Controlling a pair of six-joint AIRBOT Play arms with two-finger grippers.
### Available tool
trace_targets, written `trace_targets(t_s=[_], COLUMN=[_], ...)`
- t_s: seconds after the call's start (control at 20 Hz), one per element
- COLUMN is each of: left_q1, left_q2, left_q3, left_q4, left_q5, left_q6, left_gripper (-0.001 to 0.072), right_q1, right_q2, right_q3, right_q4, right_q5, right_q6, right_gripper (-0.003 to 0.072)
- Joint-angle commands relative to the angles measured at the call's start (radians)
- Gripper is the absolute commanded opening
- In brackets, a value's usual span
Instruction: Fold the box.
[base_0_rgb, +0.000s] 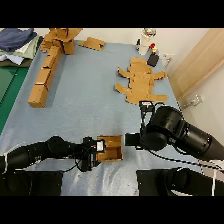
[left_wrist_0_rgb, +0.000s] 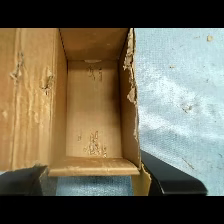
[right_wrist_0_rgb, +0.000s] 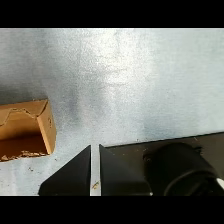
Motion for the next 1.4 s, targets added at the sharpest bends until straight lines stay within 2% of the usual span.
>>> trace_targets(t_s=[0.0, 0.85, 0.95, 1.1, 1.2, 1.35], left_q1=[0.000, 0.000, 0.000, 0.000, 0.000, 0.000], left_q2=[0.000, 0.000, 0.000, 0.000, 0.000, 0.000], left_q3=[0.000, 0.000, 0.001, 0.001, 0.001, 0.001], left_q4=[0.000, 0.001, 0.001, 0.000, 0.000, 0.000], left_q5=[0.000, 0.000, 0.000, 0.000, 0.000, 0.000], left_q6=[0.000, 0.000, 0.000, 0.000, 0.000, 0.000], left_gripper=[0.0600, 0.0595, 0.0279, 0.0292, 0.0383, 0.0384], right_q1=[-0.001, -0.001, -0.001, -0.001, -0.001, -0.004], right_q2=[0.001, 0.001, 0.001, 0.001, 0.001, 0.000], right_q3=[0.001, 0.001, 0.001, 0.001, 0.001, -0.001], right_q4=[0.000, -0.011, -0.011, -0.010, -0.011, -0.022], right_q5=[0.002, 0.002, 0.002, 0.002, 0.002, 0.002], right_q6=[0.000, 0.000, 0.000, 0.000, 0.000, 0.000], right_gripper=[0.0079, 0.0079, 0.0079, 0.0079, 0.0079, 0.0067])
